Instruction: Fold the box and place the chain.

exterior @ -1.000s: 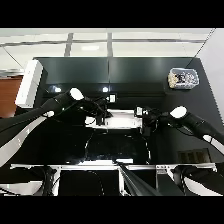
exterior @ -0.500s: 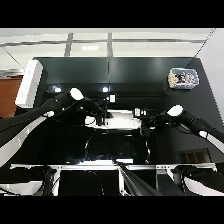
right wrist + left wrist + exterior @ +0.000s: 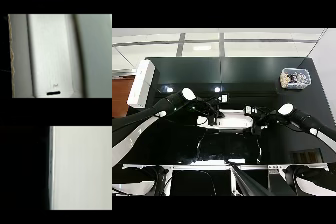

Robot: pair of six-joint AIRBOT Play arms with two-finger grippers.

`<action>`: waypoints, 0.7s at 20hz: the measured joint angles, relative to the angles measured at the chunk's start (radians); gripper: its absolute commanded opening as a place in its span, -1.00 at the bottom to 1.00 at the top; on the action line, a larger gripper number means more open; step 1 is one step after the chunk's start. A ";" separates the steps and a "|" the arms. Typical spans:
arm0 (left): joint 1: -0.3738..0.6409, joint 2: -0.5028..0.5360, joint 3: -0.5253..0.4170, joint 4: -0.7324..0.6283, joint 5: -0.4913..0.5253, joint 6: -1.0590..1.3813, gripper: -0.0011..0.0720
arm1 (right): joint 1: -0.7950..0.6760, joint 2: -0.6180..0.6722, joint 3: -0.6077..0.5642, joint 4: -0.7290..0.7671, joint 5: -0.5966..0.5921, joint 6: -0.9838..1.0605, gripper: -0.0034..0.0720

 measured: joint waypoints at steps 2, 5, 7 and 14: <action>0.000 0.000 0.000 0.000 0.000 0.000 -0.90 | 0.000 -0.001 0.001 -0.005 0.002 0.004 0.92; 0.000 0.000 0.000 0.000 0.000 0.000 -0.89 | 0.000 -0.002 0.002 -0.008 0.004 0.007 0.84; 0.000 0.000 0.000 0.000 0.000 0.000 -0.77 | 0.000 -0.002 0.002 -0.010 0.004 0.008 0.84; 0.024 0.019 0.028 0.005 -0.027 -0.085 0.62 | 0.000 -0.002 0.002 -0.012 0.004 0.010 0.26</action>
